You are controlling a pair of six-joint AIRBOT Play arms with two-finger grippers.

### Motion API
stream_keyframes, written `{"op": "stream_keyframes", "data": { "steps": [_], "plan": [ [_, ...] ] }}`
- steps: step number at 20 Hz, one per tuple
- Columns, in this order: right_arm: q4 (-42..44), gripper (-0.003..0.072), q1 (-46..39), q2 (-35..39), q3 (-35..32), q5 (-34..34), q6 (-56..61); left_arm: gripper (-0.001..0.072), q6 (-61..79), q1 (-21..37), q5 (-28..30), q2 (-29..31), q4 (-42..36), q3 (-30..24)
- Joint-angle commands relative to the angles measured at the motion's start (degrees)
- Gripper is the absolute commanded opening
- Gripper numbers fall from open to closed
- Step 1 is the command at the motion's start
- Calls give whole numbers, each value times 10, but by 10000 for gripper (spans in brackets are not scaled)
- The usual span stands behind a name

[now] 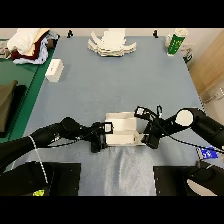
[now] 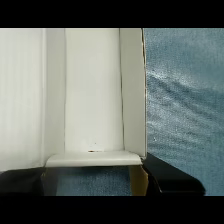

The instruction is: Fold the box.

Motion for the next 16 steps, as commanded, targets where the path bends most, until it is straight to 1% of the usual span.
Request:
{"op": "stream_keyframes", "data": {
  "steps": [1,2,3,4,5,7,11,12,13,14,15,16],
  "plan": [
    [-14,463,23,-18,-1,-26,-40,479,0,0,-1,1,0,0],
    [-13,433,26,-21,-1,-38,-48,479,0,0,-1,1,0,0],
    [-2,345,26,-24,-1,-46,-66,479,0,0,-1,1,0,0],
    [19,216,26,-28,-1,-51,-89,479,0,0,-1,1,0,0],
    [43,153,26,-30,-1,-54,-109,479,0,0,-1,1,0,0],
    [84,153,29,-37,-1,-55,-136,479,0,0,-1,1,0,0],
    [87,154,56,-44,-1,-90,-146,479,0,0,-1,1,0,0],
    [88,164,60,-47,-1,-94,-146,479,0,0,-1,1,0,0],
    [91,192,61,-50,-2,-95,-146,479,0,0,-1,1,0,0],
    [92,401,61,-53,-2,-95,-146,479,0,1,-1,1,0,0],
    [92,523,61,-55,-2,-95,-146,479,0,0,-1,1,0,0],
    [91,523,61,-56,-2,-95,-145,479,0,0,-1,1,0,0]
  ]
}}
